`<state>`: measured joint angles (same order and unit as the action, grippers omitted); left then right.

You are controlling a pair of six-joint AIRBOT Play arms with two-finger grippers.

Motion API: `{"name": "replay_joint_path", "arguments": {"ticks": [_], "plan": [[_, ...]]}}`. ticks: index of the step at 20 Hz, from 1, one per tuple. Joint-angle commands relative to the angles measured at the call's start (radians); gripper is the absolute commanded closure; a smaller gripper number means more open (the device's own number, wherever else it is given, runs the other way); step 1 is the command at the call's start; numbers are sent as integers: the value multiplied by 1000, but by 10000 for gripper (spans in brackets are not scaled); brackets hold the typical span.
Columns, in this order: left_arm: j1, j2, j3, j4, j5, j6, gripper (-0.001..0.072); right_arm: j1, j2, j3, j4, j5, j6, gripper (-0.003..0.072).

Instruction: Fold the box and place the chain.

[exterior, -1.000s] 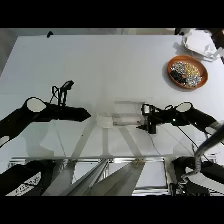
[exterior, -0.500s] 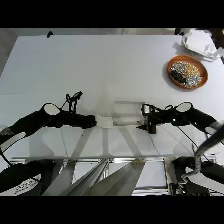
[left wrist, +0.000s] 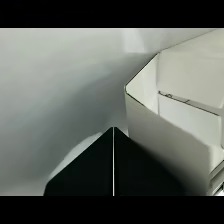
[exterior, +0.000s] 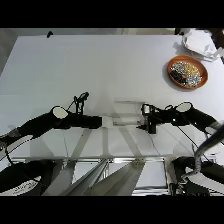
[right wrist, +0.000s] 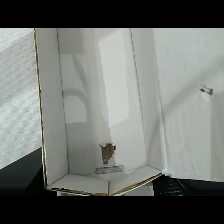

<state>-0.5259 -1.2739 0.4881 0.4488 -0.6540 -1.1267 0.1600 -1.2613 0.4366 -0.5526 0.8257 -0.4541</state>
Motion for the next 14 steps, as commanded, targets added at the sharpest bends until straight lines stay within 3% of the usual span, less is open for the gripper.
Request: {"name": "replay_joint_path", "arguments": {"ticks": [1, 6, 8, 12, 14], "plan": [[-33, 17, 11, -23, 10, 41, 702, 0, 0, 0, 0, 0, 0, 328], [-37, 66, 21, -27, 7, 46, 698, 0, 0, 0, 0, 1, 0, 328], [-37, 77, 26, -29, 6, 47, 611, 0, 0, 0, 0, 1, 0, 328], [-44, 92, 52, -29, -12, 50, 589, 0, 0, 0, 0, 0, 0, 328], [-63, 91, 69, -30, -12, 50, 484, 0, 0, 0, 0, 0, 0, 328]]}}
